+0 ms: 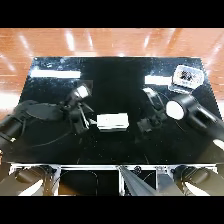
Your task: Fold the box and place the chain.
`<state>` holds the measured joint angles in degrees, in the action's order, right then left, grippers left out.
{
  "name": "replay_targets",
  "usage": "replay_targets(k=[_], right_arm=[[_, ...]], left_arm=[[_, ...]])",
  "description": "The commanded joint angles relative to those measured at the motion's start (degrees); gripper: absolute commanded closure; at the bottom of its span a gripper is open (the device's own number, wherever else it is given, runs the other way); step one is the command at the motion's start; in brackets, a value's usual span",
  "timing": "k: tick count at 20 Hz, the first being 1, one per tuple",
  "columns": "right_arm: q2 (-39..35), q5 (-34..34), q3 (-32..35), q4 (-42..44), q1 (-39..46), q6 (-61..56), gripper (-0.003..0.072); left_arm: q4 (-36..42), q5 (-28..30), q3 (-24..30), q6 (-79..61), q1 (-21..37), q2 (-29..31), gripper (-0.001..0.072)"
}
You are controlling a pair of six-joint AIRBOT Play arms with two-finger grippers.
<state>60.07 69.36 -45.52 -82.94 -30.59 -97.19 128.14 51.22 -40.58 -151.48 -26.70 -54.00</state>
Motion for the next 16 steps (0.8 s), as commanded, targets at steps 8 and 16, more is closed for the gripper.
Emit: replay_targets(k=[8, 16], right_arm=[[-7.72, -6.32, 9.40, 0.39, 2.01, -8.00, 0.0314], [-7.72, -7.67, 9.40, 0.37, 2.01, -8.98, 0.0314]], left_arm=[[0.37, 3.08, -8.48, -11.82, -3.08, -10.03, 0.0076], [-1.46, 5.75, -10.16, -17.92, 1.75, -15.19, 0.0073]])
